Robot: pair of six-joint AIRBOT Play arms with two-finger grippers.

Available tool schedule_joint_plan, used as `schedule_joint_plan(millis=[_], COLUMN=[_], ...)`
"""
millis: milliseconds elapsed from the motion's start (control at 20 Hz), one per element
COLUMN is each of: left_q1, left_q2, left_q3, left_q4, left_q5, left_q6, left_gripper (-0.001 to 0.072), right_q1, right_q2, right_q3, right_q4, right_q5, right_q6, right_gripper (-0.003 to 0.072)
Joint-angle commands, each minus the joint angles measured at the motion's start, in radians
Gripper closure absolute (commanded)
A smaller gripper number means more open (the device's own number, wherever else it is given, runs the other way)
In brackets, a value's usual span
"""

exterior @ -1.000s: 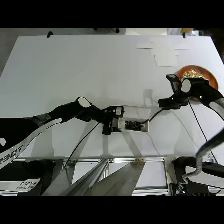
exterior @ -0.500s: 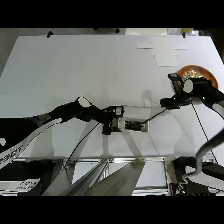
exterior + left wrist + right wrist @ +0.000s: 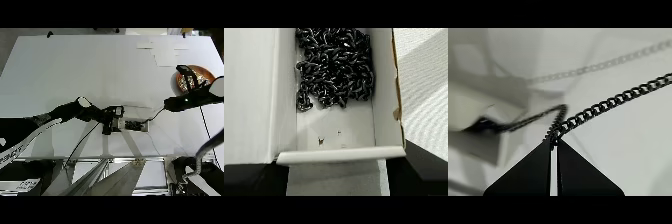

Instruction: Fold the box and place the chain.

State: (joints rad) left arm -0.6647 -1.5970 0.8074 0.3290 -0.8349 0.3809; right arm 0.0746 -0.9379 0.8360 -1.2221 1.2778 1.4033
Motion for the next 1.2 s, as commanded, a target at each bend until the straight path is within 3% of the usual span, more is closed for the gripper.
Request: schedule_joint_plan(millis=[0,350,750,1000,1050,1150], left_q1=[0.0,0.0,0.0,0.0,0.0,0.0], left_q2=[0.001,0.001,0.001,0.001,0.001,0.0], left_q3=[0.001,0.001,0.001,0.001,0.001,0.001], left_q4=[0.0,0.0,0.0,0.0,0.0,0.0], left_q5=[0.0,0.0,0.0,0.0,0.0,0.0], left_q6=[0.0,0.0,0.0,0.0,0.0,0.0], left_gripper=[0.0575,0.0575,0.0575,0.0575,0.0575,0.0575], right_q1=[0.034,0.221,0.323,0.323,0.323,0.322], right_q2=[0.092,0.106,0.105,0.078,0.074,0.074], right_q3=[0.0,0.0,-0.02,-0.064,-0.064,-0.051], right_q4=[0.225,0.26,0.31,0.262,0.249,0.252], right_q5=[0.081,0.093,-0.154,-0.196,-0.2,-0.216], right_q6=[-0.077,-0.065,-0.065,-0.069,-0.069,-0.101], right_gripper=[0.067,0.067,0.0669,0.0665,0.0618,0.0385])
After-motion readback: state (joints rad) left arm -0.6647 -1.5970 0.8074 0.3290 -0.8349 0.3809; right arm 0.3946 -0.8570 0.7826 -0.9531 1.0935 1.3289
